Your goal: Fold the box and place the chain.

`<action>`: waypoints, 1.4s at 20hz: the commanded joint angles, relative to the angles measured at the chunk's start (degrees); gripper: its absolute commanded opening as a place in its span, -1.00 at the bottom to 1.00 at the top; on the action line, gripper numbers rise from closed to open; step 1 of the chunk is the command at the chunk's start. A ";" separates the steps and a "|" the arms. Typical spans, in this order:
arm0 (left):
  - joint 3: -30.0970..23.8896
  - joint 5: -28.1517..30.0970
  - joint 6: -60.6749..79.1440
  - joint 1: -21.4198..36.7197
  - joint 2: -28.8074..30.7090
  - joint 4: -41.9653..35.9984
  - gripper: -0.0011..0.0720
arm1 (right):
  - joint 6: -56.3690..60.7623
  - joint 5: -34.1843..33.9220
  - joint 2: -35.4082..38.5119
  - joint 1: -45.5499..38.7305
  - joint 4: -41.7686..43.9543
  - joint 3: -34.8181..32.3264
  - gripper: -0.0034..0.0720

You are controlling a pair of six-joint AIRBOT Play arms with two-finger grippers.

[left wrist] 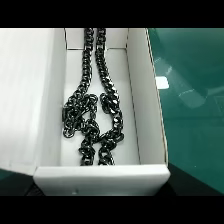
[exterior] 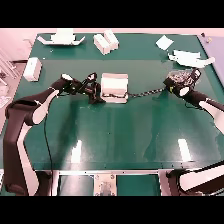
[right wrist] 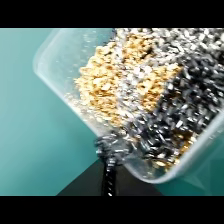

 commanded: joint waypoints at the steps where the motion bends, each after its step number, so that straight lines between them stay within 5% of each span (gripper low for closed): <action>1: 0.02 0.00 0.00 0.02 -0.02 0.00 0.12 | -0.33 0.52 1.86 1.66 -0.02 2.29 -0.88; 14: 0.02 0.04 0.00 0.04 -0.02 0.00 0.12 | -6.73 0.59 38.14 15.89 -12.44 9.84 -0.88; 19: 0.02 0.04 0.00 0.02 -0.02 0.00 0.12 | -11.13 0.63 39.17 23.02 -12.76 18.60 -0.89; 28: 0.02 0.00 -0.02 0.04 -0.02 0.00 0.12 | -10.80 4.17 32.79 34.58 -13.05 19.10 -0.89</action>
